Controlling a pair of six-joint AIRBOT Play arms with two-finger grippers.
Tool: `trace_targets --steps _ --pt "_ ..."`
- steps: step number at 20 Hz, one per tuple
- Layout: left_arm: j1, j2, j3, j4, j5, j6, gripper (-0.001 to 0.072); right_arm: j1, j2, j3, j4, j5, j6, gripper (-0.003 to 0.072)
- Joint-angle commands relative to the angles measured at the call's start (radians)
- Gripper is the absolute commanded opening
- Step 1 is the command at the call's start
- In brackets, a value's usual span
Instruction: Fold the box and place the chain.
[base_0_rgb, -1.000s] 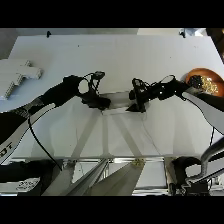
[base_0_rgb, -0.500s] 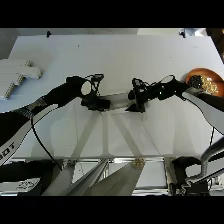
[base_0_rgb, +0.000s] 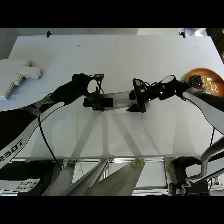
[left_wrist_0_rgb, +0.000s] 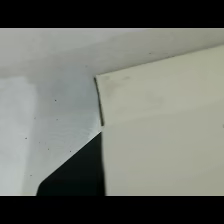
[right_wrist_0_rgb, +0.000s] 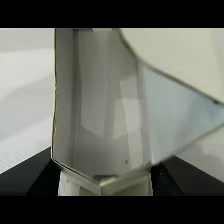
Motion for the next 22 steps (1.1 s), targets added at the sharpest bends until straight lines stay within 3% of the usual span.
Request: trace_targets --steps 1,9,10,13,14,22 --pt "-0.013 -0.011 0.005 -0.009 0.019 -0.039 0.0007 0.0 0.0 0.001 0.003 -0.011 -0.001 0.05" --pt "-0.012 -0.011 0.005 -0.01 0.023 -0.048 0.0007 0.0 -0.001 0.002 0.003 -0.011 -0.001 0.05" --pt "-0.012 -0.011 0.005 -0.013 0.024 -0.047 0.0037 0.0 0.0 0.001 0.003 -0.011 -0.001 0.05" --pt "-0.011 -0.01 0.005 -0.01 0.027 -0.047 0.0378 0.0 0.0 0.001 0.003 -0.011 -0.001 0.05" --pt "-0.011 -0.01 0.005 -0.013 0.025 -0.047 0.0425 0.0 0.0 0.001 0.003 -0.011 -0.001 0.05" --pt "0.01 0.037 0.005 -0.006 0.019 -0.037 0.0423 0.0 0.0 0.001 0.003 -0.011 -0.001 0.05"
